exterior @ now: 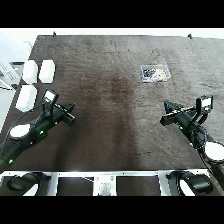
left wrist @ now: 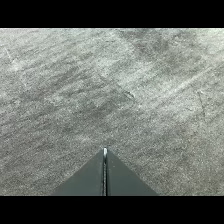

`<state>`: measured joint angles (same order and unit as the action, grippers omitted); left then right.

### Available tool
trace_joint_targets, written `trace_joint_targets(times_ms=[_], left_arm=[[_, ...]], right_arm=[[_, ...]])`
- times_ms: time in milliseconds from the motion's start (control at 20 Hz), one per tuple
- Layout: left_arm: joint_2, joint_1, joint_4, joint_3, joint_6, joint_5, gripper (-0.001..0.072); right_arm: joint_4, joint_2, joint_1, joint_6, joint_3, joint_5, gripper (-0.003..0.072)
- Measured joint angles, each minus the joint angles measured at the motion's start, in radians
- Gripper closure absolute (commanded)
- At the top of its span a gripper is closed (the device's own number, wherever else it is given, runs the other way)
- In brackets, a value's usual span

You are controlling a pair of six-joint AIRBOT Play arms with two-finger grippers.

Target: Fold the box and place the chain.

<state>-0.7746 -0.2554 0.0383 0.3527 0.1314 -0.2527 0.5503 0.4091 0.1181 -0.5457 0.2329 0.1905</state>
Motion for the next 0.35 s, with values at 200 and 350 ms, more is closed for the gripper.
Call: trace_joint_targets(times_ms=[200,350], left_arm=[[0.019,0.0,0.0,-0.001,0.0,0.003,0.069],[0.082,0.002,0.001,-0.001,0.0,0.003,0.069]], right_arm=[[0.0,0.0,0.0,0.0,0.0,0.0,0.068],[0.0,0.0,0.0,0.0,0.0,0.0,0.068]])
